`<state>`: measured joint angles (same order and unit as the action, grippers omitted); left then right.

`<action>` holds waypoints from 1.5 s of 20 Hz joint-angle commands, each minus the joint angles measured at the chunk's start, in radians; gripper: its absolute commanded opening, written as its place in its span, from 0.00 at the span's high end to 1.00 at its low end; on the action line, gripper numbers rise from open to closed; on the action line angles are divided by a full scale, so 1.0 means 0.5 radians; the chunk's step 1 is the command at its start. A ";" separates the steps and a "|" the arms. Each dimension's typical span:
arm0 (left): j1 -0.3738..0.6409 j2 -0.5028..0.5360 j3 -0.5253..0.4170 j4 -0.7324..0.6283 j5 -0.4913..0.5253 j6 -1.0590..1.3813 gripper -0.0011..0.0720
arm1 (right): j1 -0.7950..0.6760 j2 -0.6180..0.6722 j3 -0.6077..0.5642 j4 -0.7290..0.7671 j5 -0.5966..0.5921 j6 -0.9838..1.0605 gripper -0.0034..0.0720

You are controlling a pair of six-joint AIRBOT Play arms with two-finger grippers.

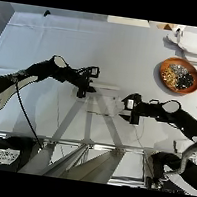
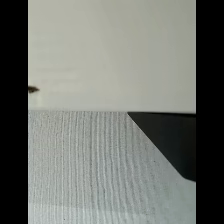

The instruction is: Fold the box and place the chain.

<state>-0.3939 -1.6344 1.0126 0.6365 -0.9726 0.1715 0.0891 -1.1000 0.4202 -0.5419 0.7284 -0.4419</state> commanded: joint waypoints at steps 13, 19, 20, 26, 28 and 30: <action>-0.002 -0.001 -0.001 0.001 0.000 0.001 0.98 | 0.158 -0.003 -0.111 0.279 -0.211 -0.020 0.02; -0.002 -0.001 -0.001 0.001 0.000 0.001 0.98 | 0.218 -0.003 -0.111 0.446 -0.375 0.271 0.02; -0.002 -0.001 -0.001 0.001 0.000 0.001 0.98 | 0.218 -0.003 -0.111 0.500 -0.375 0.271 0.02; -0.002 -0.001 -0.001 0.000 0.000 0.001 0.98 | 0.218 -0.003 -0.111 0.400 -0.375 0.271 0.02; -0.002 -0.001 -0.002 0.001 0.000 0.001 0.98 | 0.218 -0.003 -0.111 0.179 -0.374 0.327 0.02; -0.002 -0.001 -0.001 0.001 0.000 0.001 0.98 | 0.218 -0.003 -0.111 0.055 -0.364 0.405 0.02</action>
<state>-0.3943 -1.6344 1.0126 0.6365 -0.9730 0.1719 0.1974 -1.1007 0.3649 -0.4126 0.5438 -0.2825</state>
